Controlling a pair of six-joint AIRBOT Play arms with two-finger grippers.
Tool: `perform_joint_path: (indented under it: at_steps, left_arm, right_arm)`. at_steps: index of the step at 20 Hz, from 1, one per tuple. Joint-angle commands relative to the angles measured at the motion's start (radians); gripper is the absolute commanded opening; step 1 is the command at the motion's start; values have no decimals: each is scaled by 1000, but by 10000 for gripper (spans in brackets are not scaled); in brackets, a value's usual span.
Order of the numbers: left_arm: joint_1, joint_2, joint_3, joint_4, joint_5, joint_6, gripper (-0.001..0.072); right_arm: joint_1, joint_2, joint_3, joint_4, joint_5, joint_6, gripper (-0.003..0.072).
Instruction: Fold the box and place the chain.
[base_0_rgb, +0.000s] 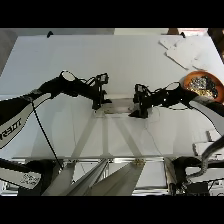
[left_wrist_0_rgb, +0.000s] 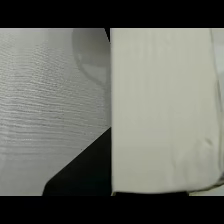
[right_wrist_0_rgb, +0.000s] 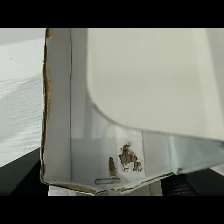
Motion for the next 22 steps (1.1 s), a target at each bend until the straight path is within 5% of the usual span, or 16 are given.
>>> perform_joint_path:
  at_steps: [1,22]
  left_arm:
    - [0,0,0,0,3,0,8]
    - [0,0,0,0,3,0,8]
  right_arm:
    - [3,-2,-20,-4,-23,-14,688]
    - [3,-2,-31,29,-48,-47,688]
